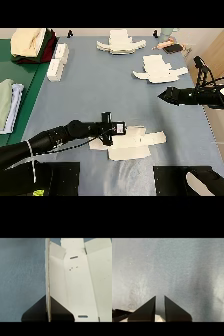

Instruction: Fold the box.

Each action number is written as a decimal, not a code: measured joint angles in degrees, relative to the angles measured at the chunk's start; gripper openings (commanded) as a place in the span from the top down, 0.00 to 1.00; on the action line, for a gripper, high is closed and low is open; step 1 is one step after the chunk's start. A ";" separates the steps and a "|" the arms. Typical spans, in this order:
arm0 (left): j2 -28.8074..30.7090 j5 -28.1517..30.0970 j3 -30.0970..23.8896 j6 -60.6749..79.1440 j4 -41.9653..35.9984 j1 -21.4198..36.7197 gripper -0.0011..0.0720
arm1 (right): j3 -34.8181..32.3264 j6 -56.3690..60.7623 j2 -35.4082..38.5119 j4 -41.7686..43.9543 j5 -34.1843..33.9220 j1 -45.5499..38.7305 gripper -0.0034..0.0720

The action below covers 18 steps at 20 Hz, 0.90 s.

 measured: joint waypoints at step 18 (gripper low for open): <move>10.19 14.29 -0.37 3.08 3.56 -5.22 0.97 | 0.00 -0.48 0.00 1.16 -0.37 0.00 0.74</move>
